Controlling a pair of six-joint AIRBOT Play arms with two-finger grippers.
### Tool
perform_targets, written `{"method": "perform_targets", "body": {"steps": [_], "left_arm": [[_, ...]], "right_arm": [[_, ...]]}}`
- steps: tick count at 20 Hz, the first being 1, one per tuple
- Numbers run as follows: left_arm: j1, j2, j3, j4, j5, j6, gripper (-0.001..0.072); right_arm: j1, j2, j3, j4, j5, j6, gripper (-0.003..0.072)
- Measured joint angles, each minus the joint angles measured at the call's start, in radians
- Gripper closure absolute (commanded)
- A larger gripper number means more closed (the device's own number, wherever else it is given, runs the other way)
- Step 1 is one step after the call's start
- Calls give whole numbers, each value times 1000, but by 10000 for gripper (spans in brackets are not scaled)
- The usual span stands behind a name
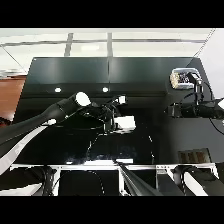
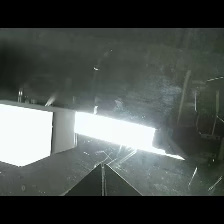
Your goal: Fold the box and place the chain.
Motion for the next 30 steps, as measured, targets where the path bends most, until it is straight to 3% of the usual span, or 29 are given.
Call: {"method": "perform_targets", "body": {"steps": [4, 9, 10, 12, 13, 17, 21, 25, 30], "left_arm": [[-31, -1, 0, 37, 23, 2, 11], [-90, -21, 0, 119, 129, -8, 11], [-100, -27, 0, 128, 143, -12, 46], [-113, -31, 0, 139, 163, -23, 322], [-117, -28, 0, 145, 167, -31, 358], [-86, 20, 5, 200, 177, -106, 358], [72, 73, 22, 331, 173, -261, 357], [344, 83, 59, 404, 174, -412, 358], [685, -30, 230, 435, 195, -563, 357]], "right_arm": [[0, 0, -1, 0, -1, 0, 670], [0, 0, -1, 0, -1, -1, 670], [0, 0, -1, 0, -1, -1, 670], [0, 0, -1, 1, -1, -1, 670], [0, 0, -1, 2, -1, -1, 669], [0, 0, -1, 4, -1, 0, 670], [0, 0, -1, 10, -3, 0, 669], [0, 0, -1, 19, -6, 7, 670], [0, 0, -1, 55, -8, 16, 670]]}}
